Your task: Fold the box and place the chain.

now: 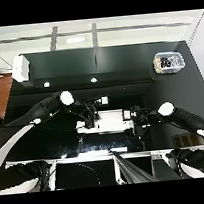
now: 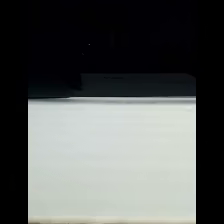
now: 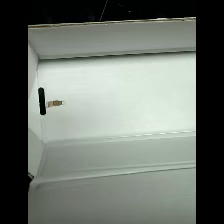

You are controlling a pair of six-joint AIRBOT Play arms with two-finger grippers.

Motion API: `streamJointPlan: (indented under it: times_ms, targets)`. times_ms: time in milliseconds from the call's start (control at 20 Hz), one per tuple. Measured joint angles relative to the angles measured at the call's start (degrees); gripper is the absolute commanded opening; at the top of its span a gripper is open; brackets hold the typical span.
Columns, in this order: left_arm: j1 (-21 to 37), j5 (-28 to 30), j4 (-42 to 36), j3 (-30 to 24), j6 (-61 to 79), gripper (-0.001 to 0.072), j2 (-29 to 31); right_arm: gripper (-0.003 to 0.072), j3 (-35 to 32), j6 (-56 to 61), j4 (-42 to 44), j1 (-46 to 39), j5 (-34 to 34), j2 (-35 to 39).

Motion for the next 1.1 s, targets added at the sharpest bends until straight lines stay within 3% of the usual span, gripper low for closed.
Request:
streamJointPlan:
  times_ms: [600,650,700,850,900,950,1000,1100]
  targets:
    - [0.0,0.0,0.0,0.0,0.0,0.0032,0.0,0.0691,-0.3,-4.0,3.8,0.0,-0.7,-0.1]
    - [0.0,0.0,0.0,0.0,0.0,0.0032,0.0,0.0569,-0.3,-4.0,4.0,0.0,-0.8,-0.1]
    - [0.0,0.0,0.0,0.0,0.0,0.0032,0.0,0.0534,-0.3,-4.1,4.0,0.0,-0.8,-0.2]
    - [0.0,0.0,0.0,0.0,0.0,0.0037,0.0,0.0534,-0.3,-4.2,4.2,0.0,-0.7,-0.2]
    - [0.0,0.0,0.0,0.0,0.0,0.0093,0.0,0.0534,-0.3,-4.2,4.3,0.0,-0.7,-0.2]
    - [0.0,0.0,0.1,0.0,0.0,0.0263,0.0,0.0534,-0.3,-4.2,4.5,0.0,-0.9,-0.2]
    - [0.0,-0.2,0.7,-0.1,0.0,0.0377,0.1,0.0534,-0.3,-4.2,4.7,0.0,-1.2,-0.2]
    - [0.0,0.0,0.7,0.0,-0.5,0.0423,0.7,0.0534,-0.3,-4.2,4.5,0.0,-1.2,-0.2]
